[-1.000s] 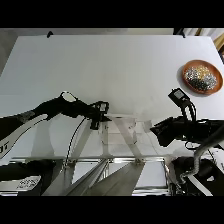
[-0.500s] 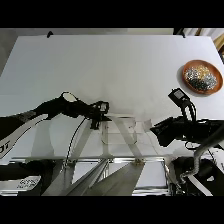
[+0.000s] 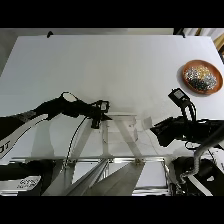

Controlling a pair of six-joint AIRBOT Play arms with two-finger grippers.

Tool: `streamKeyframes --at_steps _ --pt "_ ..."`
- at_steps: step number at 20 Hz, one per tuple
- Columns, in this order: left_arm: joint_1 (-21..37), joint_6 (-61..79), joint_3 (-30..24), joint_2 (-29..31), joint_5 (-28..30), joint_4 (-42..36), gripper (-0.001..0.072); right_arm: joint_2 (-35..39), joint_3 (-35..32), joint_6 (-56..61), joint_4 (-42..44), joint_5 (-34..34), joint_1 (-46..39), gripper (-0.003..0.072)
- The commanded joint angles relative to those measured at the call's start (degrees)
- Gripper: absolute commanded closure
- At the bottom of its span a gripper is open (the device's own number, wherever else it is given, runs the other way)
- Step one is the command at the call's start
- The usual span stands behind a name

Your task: Fold the box and place the chain.

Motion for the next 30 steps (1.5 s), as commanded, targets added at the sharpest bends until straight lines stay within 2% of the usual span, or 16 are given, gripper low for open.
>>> streamKeyframes --at_steps 1,26,30 --pt "0.00 0.52 0.07 -0.02 0.09 -1.05 0.0700 0.07 0.04 0.02 -0.04 0.00 0.00 0.0410" --pt "0.00 0.52 0.09 -0.98 1.07 -0.70 0.0697 0.07 0.04 -0.02 -0.63 -0.04 0.00 0.0409" --pt "0.00 0.52 0.09 -0.98 1.07 -0.70 0.0697 0.07 0.04 -0.15 -0.61 -3.06 0.00 0.0409"
